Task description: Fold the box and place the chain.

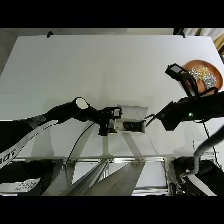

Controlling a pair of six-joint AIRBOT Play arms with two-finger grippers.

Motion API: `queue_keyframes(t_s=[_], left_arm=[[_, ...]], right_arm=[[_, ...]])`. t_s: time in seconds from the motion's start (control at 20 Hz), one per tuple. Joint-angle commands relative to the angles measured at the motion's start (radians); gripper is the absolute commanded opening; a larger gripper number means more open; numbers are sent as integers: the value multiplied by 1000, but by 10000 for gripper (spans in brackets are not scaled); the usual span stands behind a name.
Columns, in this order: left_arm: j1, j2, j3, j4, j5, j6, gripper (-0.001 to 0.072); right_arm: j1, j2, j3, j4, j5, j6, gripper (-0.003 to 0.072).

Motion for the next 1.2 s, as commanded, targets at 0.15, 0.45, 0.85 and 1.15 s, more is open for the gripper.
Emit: queue_keyframes(t_s=[0.15,0.45,0.85,1.15], left_arm=[[0,1,1,0,0,0,397],[0,1,1,0,0,0,397],[0,1,1,0,0,0,397],[0,1,1,0,0,0,397]], right_arm=[[232,3,-46,-44,-245,76,16],[304,-105,-134,-65,-444,137,16],[394,-266,-134,-43,-530,153,17],[394,-306,-135,-43,-502,156,79]])
